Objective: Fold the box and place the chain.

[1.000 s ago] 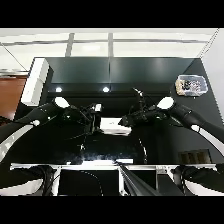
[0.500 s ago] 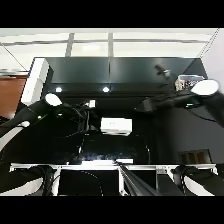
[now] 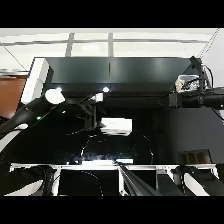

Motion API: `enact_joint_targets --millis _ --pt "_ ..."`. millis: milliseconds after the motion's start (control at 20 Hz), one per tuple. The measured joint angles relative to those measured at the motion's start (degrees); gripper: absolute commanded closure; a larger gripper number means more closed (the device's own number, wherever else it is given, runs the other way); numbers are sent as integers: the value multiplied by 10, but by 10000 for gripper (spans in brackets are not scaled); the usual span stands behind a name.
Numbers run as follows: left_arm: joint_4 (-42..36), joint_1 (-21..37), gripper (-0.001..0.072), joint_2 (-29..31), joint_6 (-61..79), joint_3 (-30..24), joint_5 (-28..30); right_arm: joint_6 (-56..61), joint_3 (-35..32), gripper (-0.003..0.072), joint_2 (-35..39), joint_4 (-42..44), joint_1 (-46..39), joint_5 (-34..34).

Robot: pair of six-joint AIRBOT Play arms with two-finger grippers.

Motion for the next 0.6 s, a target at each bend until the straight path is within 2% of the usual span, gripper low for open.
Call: enact_joint_targets --millis 250,600 --pt "-1 -45 -4 -71 -29 54 -2 1 0 668 3 -13 -4 5" --pt "20 -57 -5 -94 -43 67 -9 2 0 668 3 -29 -5 6"
